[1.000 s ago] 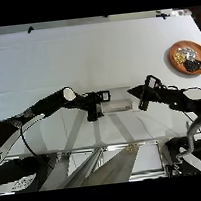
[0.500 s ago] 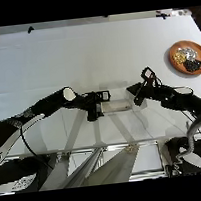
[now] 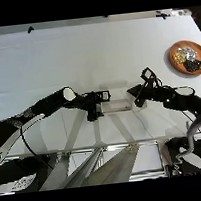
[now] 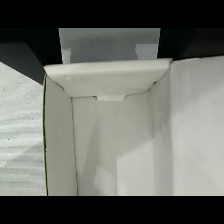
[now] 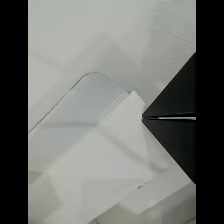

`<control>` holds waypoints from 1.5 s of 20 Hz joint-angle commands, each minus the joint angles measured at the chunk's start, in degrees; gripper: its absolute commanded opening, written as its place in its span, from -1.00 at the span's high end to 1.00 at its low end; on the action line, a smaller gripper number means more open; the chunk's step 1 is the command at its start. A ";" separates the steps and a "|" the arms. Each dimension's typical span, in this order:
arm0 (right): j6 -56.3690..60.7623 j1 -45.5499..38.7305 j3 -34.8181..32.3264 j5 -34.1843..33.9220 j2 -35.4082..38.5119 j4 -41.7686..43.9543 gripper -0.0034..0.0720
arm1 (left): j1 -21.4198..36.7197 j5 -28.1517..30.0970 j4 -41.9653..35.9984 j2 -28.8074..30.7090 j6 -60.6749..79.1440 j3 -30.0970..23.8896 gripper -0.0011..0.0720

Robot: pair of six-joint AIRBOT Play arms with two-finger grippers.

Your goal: Fold the box and place the chain.

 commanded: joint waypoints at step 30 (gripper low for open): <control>1.92 0.31 0.00 6.64 4.33 -31.01 -0.10 | 0.04 -0.11 -0.04 -0.02 0.02 0.02 -0.22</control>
